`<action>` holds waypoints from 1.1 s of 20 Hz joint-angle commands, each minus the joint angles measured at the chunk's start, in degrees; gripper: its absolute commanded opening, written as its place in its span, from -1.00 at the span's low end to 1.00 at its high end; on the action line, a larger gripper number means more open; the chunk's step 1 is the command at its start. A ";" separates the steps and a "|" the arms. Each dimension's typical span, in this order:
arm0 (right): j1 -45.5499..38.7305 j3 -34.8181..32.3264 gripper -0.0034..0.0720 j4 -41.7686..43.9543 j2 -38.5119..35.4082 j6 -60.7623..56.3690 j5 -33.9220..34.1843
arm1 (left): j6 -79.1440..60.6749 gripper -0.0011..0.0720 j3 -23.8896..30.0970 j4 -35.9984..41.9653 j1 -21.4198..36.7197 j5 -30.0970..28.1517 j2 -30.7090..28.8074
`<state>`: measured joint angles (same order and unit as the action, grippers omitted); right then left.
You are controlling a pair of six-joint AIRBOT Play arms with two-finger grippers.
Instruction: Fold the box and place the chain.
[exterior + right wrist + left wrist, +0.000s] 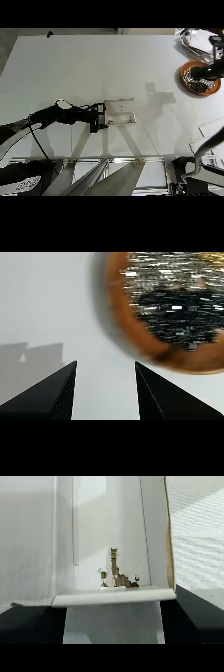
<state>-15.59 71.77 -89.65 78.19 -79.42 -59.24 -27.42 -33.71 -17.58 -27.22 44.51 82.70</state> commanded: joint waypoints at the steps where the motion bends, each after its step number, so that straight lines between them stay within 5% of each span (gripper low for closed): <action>1: -9.88 8.35 0.10 0.13 11.21 2.80 -1.42 | 0.02 -0.40 0.02 0.00 0.00 0.07 -0.02; 11: -10.95 11.91 -0.01 2.54 24.20 -0.24 -0.07 | 0.02 -0.40 0.02 0.00 0.00 0.07 -0.02; 12: -10.95 11.91 -0.13 3.52 24.26 -0.22 0.04 | 0.02 -0.40 0.02 0.00 0.00 0.07 -0.02; 14: -10.95 11.91 -0.78 4.92 24.24 -0.24 -0.07 | 0.02 -0.40 0.02 0.00 0.00 0.07 -0.02; 15: -10.95 11.91 -0.86 6.10 24.17 -0.20 -0.66 | 0.02 -0.40 0.02 0.00 0.00 0.07 -0.02; 22: -10.14 11.93 -0.87 8.83 13.22 3.85 -7.19 | 0.02 -0.40 0.00 0.00 0.00 0.07 -0.02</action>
